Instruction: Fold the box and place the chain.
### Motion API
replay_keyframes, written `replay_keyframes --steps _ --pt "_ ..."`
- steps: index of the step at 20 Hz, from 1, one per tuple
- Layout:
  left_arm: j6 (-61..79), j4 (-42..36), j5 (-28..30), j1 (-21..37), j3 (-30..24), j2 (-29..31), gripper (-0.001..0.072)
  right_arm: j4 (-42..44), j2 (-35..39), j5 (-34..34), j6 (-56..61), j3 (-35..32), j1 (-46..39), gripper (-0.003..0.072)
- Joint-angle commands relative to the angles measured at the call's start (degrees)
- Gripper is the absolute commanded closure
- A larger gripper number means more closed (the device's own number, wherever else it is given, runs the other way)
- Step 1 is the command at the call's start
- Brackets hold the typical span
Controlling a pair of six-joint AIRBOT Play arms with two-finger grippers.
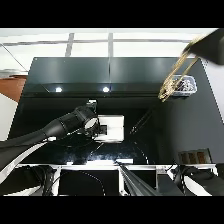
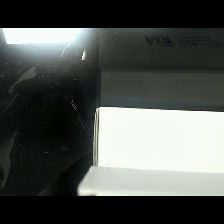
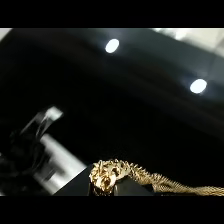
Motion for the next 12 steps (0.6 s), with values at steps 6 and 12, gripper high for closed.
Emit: replay_keyframes --steps 6,12 --pt "0.0 -0.2 0.5 0.0 0.0 0.0 0.0678 2.4 1.2 10.1 0.3 -25.0 20.1 0.0663" --pt "0.0 -0.2 0.6 0.0 0.0 0.0 0.0678 4.3 -3.2 19.4 0.5 -31.1 28.6 0.0663"
